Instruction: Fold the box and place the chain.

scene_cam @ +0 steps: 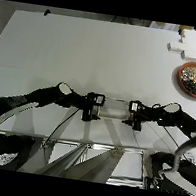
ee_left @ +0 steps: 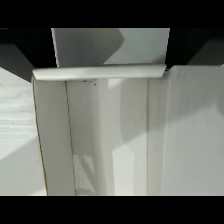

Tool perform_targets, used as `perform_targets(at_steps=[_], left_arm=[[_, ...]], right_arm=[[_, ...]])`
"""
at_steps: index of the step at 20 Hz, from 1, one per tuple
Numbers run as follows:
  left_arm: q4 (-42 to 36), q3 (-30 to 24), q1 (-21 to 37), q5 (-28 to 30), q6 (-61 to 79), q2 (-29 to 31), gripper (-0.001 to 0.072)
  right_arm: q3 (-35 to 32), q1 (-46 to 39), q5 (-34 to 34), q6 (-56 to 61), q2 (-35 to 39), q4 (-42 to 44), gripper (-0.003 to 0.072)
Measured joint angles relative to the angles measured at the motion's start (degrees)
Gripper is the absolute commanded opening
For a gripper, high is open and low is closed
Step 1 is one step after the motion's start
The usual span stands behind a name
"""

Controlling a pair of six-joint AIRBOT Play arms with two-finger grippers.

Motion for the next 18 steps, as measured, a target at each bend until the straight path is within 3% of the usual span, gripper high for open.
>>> perform_targets(at_steps=[18], left_arm=[[-7.2, -1.4, -0.4, -0.4, 9.4, 0.6, 0.0688]], right_arm=[[0.0, 0.0, -0.1, 0.1, 0.0, 0.0, 0.0413]])
